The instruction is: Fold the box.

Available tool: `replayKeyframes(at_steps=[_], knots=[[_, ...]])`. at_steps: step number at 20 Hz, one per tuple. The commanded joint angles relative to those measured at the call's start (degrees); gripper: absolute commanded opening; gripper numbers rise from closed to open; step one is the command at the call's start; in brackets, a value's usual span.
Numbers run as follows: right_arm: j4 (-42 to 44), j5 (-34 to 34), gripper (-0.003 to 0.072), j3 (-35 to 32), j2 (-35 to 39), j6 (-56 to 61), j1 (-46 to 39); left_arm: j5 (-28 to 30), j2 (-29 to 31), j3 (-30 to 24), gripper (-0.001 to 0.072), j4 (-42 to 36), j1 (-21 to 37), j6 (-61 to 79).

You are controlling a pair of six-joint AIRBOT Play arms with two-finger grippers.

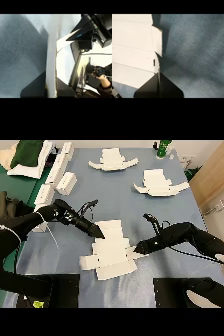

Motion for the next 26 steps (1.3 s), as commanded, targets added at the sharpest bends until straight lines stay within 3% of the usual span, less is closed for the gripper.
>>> replayKeyframes(at_steps=[1,4,5,12,13,14,15,17,21,26], knots=[[-0.42,0.00,0.0004,-0.02,0.04,0.00,0.02,-3.30,-0.02,0.94,0.0065,2.14,0.00,0.61],[-0.48,-0.02,0.0004,-0.02,0.04,0.00,0.02,-3.63,-0.02,0.96,0.0063,4.31,0.00,0.63],[-0.48,-0.02,0.0004,-0.02,0.04,0.00,0.02,-3.52,-0.02,0.96,0.0016,4.48,0.00,0.96],[-0.50,0.04,0.0012,-0.02,0.04,-0.02,0.02,-2.38,-0.02,1.40,0.0014,4.31,-0.02,3.50],[-0.90,0.26,0.0081,0.02,0.04,-0.02,0.00,-2.38,0.00,1.86,0.0013,4.22,-0.02,5.75],[-2.27,0.46,0.0255,0.31,0.04,-0.02,0.00,-2.38,0.07,2.40,0.0012,3.98,-0.11,8.55],[-4.76,0.48,0.0326,0.94,0.04,0.09,-0.13,-2.34,0.46,2.84,0.0011,2.99,-0.26,12.04],[-12.96,0.44,0.0326,3.30,0.04,6.08,-1.09,-1.57,2.25,3.21,0.0010,1.20,-1.07,17.35],[-30.18,-2.23,0.0327,11.54,0.07,20.35,-4.66,5.77,8.57,3.15,0.0009,1.27,-4.66,23.96],[-28.96,-7.63,0.0327,22.58,1.44,23.15,-6.43,16.48,15.15,0.66,0.0009,2.08,-9.68,27.80]])
